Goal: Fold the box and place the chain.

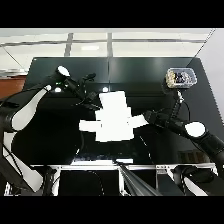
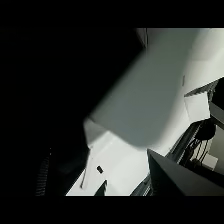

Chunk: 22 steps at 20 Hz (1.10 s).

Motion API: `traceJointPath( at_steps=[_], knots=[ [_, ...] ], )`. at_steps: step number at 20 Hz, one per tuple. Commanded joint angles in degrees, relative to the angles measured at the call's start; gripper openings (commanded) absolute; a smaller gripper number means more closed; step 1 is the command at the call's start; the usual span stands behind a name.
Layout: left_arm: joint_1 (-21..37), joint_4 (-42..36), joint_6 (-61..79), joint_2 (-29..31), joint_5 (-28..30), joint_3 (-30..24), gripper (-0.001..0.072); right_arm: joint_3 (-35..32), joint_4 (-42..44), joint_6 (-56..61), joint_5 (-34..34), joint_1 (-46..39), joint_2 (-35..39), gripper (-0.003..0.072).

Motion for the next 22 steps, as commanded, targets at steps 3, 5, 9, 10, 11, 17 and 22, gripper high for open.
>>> traceJointPath(
  at_steps=[3, 5, 9, 10, 11, 17, 22],
  knots=[
    [-0.2, -7.3, 4.8, -1.2, -0.4, 0.2, 0.0701, 0.0, -0.1, 0.0, 0.0, 0.0, 0.0, 0.0013],
    [-1.2, -10.3, 8.1, -2.0, -4.4, 0.2, 0.0700, 0.0, -0.1, 0.0, 0.0, 0.0, 0.0, 0.0013],
    [-2.7, -10.1, 11.6, -4.2, -10.7, 0.2, 0.0595, 0.0, -0.1, 0.0, 0.0, 0.0, 0.0, 0.0013],
    [-2.8, -10.0, 12.9, -4.4, -11.9, 0.2, 0.0558, 0.0, -0.1, 0.0, 0.0, 0.0, 0.0, 0.0013],
    [-2.9, -10.0, 13.6, -4.4, -12.4, 0.2, 0.0551, 0.0, -0.1, 0.0, 0.0, 0.0, 0.0, 0.0013],
    [-5.4, -9.7, 15.1, -4.4, -11.7, 0.3, 0.0476, 0.0, -0.1, 0.0, -0.1, 0.0, 0.0, 0.0013],
    [-6.5, -7.0, 15.1, -4.5, -11.7, 0.3, 0.0086, 0.0, -0.2, 0.0, -0.1, 0.0, 0.0, 0.0013]
  ],
)
